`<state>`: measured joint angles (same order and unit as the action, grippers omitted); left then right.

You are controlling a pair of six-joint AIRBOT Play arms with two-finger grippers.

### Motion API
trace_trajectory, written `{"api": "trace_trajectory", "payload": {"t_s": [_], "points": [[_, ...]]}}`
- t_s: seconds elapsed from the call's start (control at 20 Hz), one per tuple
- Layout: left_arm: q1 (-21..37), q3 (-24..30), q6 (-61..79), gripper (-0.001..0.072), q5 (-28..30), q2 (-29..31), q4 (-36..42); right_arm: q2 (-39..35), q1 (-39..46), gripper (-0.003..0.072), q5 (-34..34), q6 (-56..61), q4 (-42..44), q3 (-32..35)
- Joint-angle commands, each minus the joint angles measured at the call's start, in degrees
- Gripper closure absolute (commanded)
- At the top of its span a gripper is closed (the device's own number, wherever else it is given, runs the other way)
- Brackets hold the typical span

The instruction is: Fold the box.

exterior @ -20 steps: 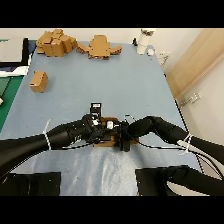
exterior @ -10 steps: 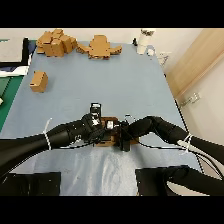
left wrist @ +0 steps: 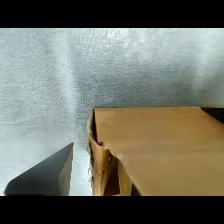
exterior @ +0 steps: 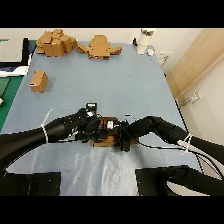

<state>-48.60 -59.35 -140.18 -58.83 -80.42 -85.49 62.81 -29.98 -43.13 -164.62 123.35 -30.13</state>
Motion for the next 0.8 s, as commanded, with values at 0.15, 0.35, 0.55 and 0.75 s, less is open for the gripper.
{"api": "trace_trajectory", "payload": {"t_s": [0.15, 0.35, 0.55, 0.75], "points": [[0.8, 0.0, 3.0, 0.0413, 0.3, -1.9, 2.9, 0.0, 0.0, 0.0174, 0.0, 0.0, 0.0, 0.0], [0.8, -0.1, 2.8, 0.0414, 3.0, -2.2, 2.7, 0.0, 0.0, 0.0174, 0.0, 0.0, 0.0, 0.0], [0.7, 0.0, 0.6, 0.0415, 2.9, -2.2, 0.8, 0.0, 0.0, 0.0174, 0.0, 0.0, 0.0, 0.0], [0.7, 0.0, 0.7, 0.054, 2.9, -2.2, 0.4, 0.0, 0.0, 0.0174, 0.0, 0.0, 0.0, 0.0]]}}
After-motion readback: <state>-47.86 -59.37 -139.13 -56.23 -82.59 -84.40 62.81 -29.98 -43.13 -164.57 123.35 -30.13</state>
